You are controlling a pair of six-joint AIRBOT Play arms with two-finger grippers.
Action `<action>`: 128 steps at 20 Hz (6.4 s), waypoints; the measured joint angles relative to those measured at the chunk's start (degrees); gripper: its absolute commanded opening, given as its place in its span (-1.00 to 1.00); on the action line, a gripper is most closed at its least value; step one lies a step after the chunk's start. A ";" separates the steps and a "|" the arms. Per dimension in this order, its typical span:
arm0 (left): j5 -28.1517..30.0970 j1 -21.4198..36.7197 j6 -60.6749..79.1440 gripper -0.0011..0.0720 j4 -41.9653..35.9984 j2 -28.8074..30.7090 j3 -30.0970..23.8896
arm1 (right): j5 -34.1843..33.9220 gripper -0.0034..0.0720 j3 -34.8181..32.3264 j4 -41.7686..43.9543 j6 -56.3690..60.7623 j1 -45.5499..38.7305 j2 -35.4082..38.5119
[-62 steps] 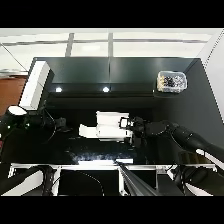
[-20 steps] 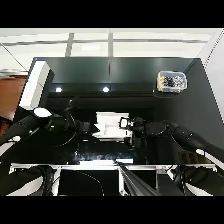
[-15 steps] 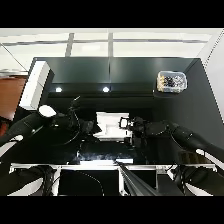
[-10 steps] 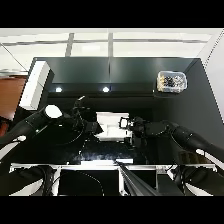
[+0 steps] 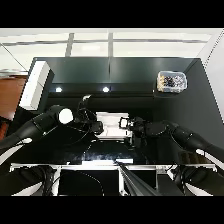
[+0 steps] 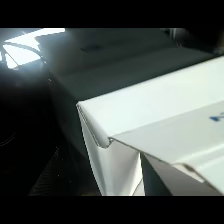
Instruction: Fold the box and place the chain.
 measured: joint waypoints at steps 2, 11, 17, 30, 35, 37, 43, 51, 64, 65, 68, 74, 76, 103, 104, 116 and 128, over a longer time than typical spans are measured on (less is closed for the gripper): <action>0.04 -0.70 -2.40 0.60 1.51 -0.02 0.37 | 0.00 0.00 0.00 0.00 -0.02 0.00 0.00; 0.22 -4.50 -9.51 -0.22 5.29 -1.38 1.66 | -0.07 0.00 0.00 -0.02 -0.02 0.00 0.00; -1.62 -7.08 -15.89 -0.21 9.81 -3.98 4.90 | -0.02 0.00 0.00 -0.07 -0.02 0.00 0.00; -8.07 -9.88 -23.91 -0.21 16.63 -8.63 10.10 | -0.04 0.00 0.00 0.00 -0.02 0.00 0.00; -8.09 -10.03 -25.40 -0.20 16.81 -9.81 10.23 | -0.02 0.00 0.00 0.00 -0.02 0.00 0.00; -7.61 -10.03 -25.68 -0.21 16.41 -10.43 10.23 | -0.04 0.00 0.00 0.00 -0.02 0.00 0.00; -6.97 -10.03 -26.10 -0.54 15.28 -11.10 10.27 | -0.02 0.00 0.00 0.00 -0.02 0.00 0.00; -7.10 -10.01 -26.73 -0.89 15.06 -11.21 10.49 | -0.07 0.00 0.00 0.00 -0.07 0.00 0.02; -8.59 -9.99 -26.77 -0.60 16.15 -11.43 12.76 | -0.07 0.00 0.00 0.02 0.00 -0.04 0.00; -8.85 -9.99 -26.77 -0.88 16.48 -11.56 12.76 | -0.07 0.00 0.00 -0.09 -0.02 -0.04 0.00; -8.87 -9.99 -26.71 -0.89 16.79 -11.72 12.79 | 0.11 0.42 0.00 0.04 0.02 -0.04 0.02; -10.86 -9.51 -26.18 -0.89 18.69 -11.30 12.79 | -0.59 0.98 0.44 -2.27 1.20 -0.02 2.47; -11.93 -9.33 -26.14 -0.89 20.04 -10.71 12.76 | -1.14 0.98 0.90 -5.66 1.95 -0.02 4.17; -10.32 -9.14 -27.58 -0.89 22.47 -9.86 9.64 | -1.20 -0.69 1.64 -3.28 6.56 4.52 3.41; -10.29 -9.14 -27.63 -0.89 22.32 -9.86 9.64 | -0.63 -0.69 1.64 -3.23 7.19 4.63 3.39; -10.10 -9.16 -27.54 -0.89 21.49 -9.88 9.64 | 6.27 -0.43 1.64 -2.32 10.71 7.28 1.11; -10.03 -9.16 -27.52 -0.89 21.29 -9.88 9.64 | 0.66 -0.84 2.03 -7.96 25.51 -2.03 10.93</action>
